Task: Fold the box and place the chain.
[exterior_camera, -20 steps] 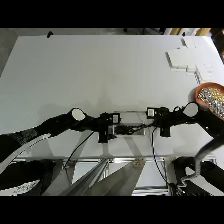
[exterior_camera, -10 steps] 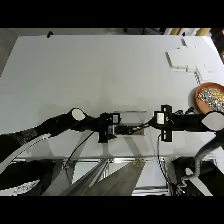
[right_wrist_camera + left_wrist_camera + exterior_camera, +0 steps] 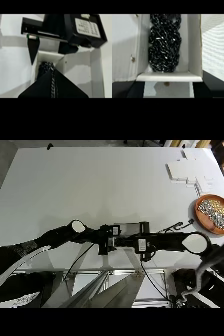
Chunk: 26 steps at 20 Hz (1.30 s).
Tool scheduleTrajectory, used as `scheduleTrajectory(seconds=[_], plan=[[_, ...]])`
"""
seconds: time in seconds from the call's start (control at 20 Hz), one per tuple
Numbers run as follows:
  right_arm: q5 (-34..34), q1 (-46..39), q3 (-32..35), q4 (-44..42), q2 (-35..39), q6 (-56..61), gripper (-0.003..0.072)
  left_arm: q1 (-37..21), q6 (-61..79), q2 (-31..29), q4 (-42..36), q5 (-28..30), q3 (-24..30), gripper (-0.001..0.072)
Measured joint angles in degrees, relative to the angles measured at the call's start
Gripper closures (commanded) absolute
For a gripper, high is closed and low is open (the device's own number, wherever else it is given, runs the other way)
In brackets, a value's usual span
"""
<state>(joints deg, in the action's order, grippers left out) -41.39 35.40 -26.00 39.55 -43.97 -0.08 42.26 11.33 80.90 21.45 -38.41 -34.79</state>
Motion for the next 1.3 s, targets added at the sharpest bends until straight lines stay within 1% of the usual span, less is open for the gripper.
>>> scheduleTrajectory(seconds=[0.05, 0.15, 0.25, 0.35, 0.5, 0.7, 0.85, 1.05, 1.3], plan=[[1.4, 1.1, 0.0, -0.2, -1.5, 0.1, 0.0636, 0.0, 0.0, 0.0, 0.0, 0.0, 0.0, 0.0537], [3.5, 2.6, 0.0, -0.4, -3.8, 0.1, 0.0486, 0.0, 0.0, 0.0, 0.0, 0.0, 0.0, 0.0537], [4.5, 2.9, 0.0, -0.2, -4.8, 0.2, 0.0483, 0.0, 0.0, 0.0, 0.0, 0.0, 0.0, 0.0537], [3.6, 1.3, 0.0, 0.5, -4.5, 0.3, 0.0487, 0.0, 0.0, 0.0, 0.0, 0.0, 0.0, 0.0537], [-2.3, -4.7, 0.0, 4.7, -2.1, 1.9, 0.0513, 0.0, 0.0, 0.0, 0.0, 0.0, 0.0, 0.0537], [-12.4, -16.6, 0.0, 13.3, 0.2, 4.7, 0.0521, 0.0, 0.0, 0.0, 0.0, 0.0, 0.0, 0.0537], [-16.3, -24.6, 0.0, 16.7, 0.3, 4.4, 0.0521, 0.0, 0.0, 0.0, 0.0, 0.0, 0.0, 0.0537], [-18.1, -29.4, 0.0, 18.1, -2.6, 1.2, 0.0532, 0.0, 0.0, 0.0, 0.0, 0.0, 0.0, 0.0537], [-18.3, -29.7, -0.1, 14.9, -9.2, -3.8, 0.0532, 0.0, 0.0, 0.0, 0.0, 0.0, 0.0, 0.0537]])
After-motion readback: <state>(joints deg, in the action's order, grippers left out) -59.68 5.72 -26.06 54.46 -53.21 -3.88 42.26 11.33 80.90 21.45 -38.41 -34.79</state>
